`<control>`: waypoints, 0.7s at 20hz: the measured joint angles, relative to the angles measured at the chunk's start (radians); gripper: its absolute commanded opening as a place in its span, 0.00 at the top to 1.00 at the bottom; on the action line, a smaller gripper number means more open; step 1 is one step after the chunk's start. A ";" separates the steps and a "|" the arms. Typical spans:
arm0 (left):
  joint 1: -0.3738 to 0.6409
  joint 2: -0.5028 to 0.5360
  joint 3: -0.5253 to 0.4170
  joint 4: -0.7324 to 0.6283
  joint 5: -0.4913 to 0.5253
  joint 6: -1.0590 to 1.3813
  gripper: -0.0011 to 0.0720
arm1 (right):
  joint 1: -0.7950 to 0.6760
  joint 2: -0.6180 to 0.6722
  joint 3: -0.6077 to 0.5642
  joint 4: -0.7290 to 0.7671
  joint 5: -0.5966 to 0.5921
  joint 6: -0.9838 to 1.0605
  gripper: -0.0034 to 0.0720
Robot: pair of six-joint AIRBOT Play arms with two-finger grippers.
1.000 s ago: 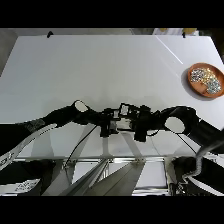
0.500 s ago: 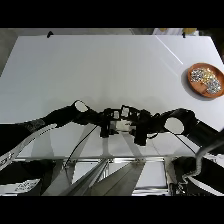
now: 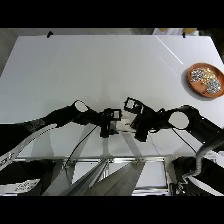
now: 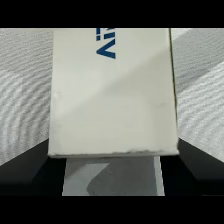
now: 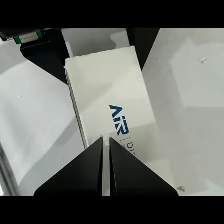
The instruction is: Fold the box and place the chain.
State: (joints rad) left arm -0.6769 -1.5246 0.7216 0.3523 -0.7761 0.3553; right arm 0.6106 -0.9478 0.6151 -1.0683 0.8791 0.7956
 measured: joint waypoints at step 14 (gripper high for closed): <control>0.000 0.000 0.000 0.001 0.001 0.001 0.64 | -0.007 -0.071 -0.032 0.030 0.027 -0.040 0.92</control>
State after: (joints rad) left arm -0.6773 -1.5246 0.7212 0.3534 -0.7750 0.3565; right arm 0.6037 -1.0183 0.5827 -1.0386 0.9062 0.7555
